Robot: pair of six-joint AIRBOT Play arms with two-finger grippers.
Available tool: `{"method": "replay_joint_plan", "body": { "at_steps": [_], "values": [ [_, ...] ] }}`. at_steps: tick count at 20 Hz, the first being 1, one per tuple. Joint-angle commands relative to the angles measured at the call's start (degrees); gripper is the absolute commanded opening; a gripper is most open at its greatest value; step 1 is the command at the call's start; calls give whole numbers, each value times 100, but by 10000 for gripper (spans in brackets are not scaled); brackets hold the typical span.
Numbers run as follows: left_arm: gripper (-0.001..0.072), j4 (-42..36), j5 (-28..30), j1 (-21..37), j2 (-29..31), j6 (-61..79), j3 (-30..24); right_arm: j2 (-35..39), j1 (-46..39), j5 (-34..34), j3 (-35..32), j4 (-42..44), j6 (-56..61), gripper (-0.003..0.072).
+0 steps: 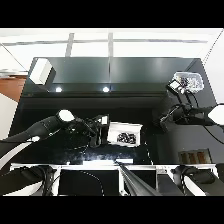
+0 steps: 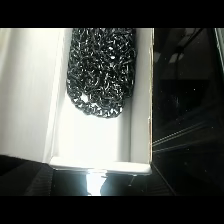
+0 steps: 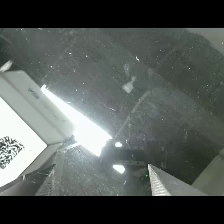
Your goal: Fold the box and place the chain.
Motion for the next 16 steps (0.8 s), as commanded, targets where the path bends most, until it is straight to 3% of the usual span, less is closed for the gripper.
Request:
{"method": "replay_joint_plan", "body": {
  "at_steps": [1, 9, 16],
  "values": [
    [461, 37, 96, -15, -9, -72, 11, 0, -2, -142, 2, 72, 2, 718],
    [460, 33, 140, -15, -9, -109, 11, -144, -2, -1539, 9, 914, 66, 716],
    [460, 20, 177, -15, -9, -138, 11, -966, 26, -1244, 17, 1987, -715, 715]
  ]
}}
